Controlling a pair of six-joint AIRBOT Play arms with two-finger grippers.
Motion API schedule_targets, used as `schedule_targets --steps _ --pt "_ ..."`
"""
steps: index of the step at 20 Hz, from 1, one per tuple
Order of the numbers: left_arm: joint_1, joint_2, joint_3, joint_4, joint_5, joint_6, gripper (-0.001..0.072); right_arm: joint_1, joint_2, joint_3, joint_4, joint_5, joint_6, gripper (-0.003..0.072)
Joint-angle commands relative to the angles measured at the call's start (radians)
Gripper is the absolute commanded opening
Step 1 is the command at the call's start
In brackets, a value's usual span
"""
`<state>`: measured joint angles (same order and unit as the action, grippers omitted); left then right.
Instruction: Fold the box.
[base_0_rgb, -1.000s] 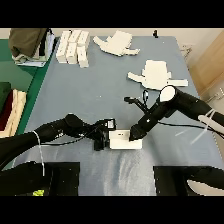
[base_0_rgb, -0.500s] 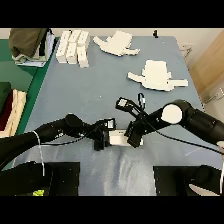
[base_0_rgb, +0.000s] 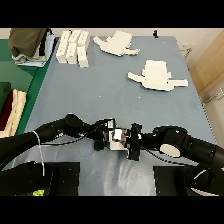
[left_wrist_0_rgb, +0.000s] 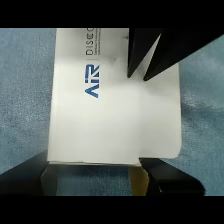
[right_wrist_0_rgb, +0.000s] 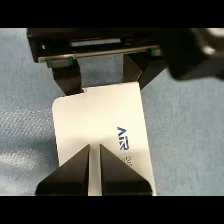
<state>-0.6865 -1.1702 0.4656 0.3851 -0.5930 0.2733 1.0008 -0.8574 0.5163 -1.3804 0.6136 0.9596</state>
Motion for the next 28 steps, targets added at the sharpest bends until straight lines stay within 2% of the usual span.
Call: schedule_targets --steps 1,2,4,11,16,23,28 --pt "0.0 0.0 0.001 0.0 0.0 -0.001 0.047 0.021 0.022 -0.027 -0.069 -0.061 -0.004 0.0297" --pt "0.0 0.0 0.001 0.0 0.0 -0.001 0.047 0.021 0.036 -0.027 -0.072 -0.075 -0.02 0.0473" --pt "0.0 0.0 0.001 0.0 0.0 -0.001 0.047 0.021 0.055 -0.028 -0.074 -0.075 -0.053 0.0521" --pt "0.0 0.0 0.001 0.0 0.0 -0.001 0.047 0.019 -0.001 -0.032 -0.218 -0.074 -0.062 0.0521" --pt "0.0 0.0 0.001 0.0 0.0 -0.001 0.047 0.019 -0.021 -0.031 -0.24 -0.074 -0.063 0.0521" --pt "0.0 0.0 0.001 0.0 0.0 -0.001 0.047 0.019 0.056 -0.019 -0.24 -0.077 -0.063 0.0521" --pt "0.0 0.0 0.001 0.0 0.0 -0.001 0.047 0.019 0.084 -0.019 -0.295 -0.09 -0.061 0.0521"
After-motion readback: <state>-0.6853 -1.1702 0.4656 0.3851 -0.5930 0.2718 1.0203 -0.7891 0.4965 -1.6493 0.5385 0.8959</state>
